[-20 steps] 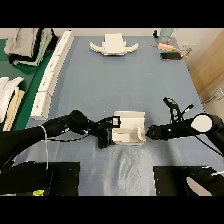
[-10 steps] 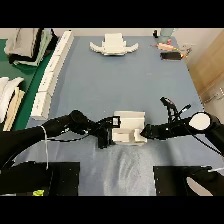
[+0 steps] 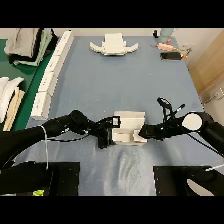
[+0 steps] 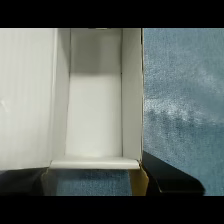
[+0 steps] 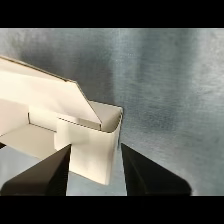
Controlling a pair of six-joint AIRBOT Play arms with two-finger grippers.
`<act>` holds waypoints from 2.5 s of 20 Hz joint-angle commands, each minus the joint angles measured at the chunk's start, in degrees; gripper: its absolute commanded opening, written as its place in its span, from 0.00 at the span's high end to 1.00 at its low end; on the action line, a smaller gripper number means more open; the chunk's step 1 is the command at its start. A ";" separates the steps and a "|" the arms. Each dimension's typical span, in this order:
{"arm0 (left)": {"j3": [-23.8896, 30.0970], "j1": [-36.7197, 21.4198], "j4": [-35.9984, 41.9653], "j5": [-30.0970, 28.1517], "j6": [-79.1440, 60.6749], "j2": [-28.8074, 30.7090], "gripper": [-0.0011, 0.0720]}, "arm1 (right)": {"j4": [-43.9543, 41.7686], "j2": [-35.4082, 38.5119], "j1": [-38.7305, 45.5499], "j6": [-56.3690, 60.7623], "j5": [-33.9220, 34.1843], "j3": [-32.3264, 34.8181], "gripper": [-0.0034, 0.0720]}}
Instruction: Fold the box.
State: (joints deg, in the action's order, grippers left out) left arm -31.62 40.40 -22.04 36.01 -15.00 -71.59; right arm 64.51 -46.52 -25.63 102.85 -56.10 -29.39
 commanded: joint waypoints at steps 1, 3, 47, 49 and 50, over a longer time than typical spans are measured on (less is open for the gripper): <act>0.00 -0.04 -0.02 0.00 0.00 0.00 0.35 | 8.92 -2.73 -6.86 12.33 0.52 -3.30 0.34; 0.00 -0.04 -0.02 0.00 0.00 0.00 0.35 | 11.91 -5.64 -10.21 17.00 0.28 -5.38 0.34; 0.00 -0.04 -0.02 0.00 0.00 0.00 0.35 | 32.52 -22.88 -21.64 40.70 -13.97 -18.58 0.44; 0.00 -0.04 -0.02 0.00 0.00 0.00 0.35 | 32.02 -22.67 -21.64 39.47 -14.03 -19.06 0.30; 0.00 -0.04 -0.02 -0.02 0.00 0.00 0.35 | 31.45 -22.53 -21.64 38.51 -14.12 -19.37 0.24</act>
State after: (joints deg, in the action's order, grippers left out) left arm -31.62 40.36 -22.09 36.03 -14.90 -71.64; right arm 97.01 -69.38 -47.20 143.57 -70.26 -47.79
